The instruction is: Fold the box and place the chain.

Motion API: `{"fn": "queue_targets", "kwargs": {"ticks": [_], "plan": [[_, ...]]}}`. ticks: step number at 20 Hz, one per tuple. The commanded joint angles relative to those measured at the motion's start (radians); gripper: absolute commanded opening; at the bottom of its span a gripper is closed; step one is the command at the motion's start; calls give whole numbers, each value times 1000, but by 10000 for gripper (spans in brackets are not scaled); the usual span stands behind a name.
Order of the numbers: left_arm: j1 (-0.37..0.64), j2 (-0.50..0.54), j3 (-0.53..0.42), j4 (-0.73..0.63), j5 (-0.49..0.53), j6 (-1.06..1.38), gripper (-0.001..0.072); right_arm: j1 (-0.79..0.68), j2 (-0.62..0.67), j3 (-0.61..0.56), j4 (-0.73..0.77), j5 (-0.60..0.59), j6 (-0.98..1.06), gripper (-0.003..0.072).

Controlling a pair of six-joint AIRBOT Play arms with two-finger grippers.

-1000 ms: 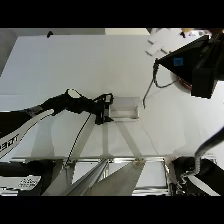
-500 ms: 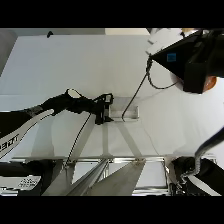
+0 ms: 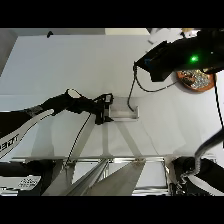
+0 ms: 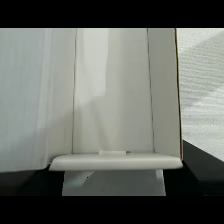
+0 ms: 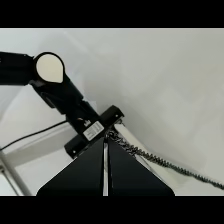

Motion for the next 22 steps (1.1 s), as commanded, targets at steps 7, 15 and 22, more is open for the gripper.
{"fn": "queue_targets", "kwargs": {"ticks": [7, 15, 22], "plan": [[0, 1, 0, 0, 0, 0, 206, 55, -22, -35, -3, 122, -2, 17], [0, 1, 0, 0, 0, 0, 206, 146, -50, -249, -130, -29, 64, 18], [0, 1, 0, 0, 0, 0, 206, 152, -93, -398, -117, -135, 88, 18]]}}
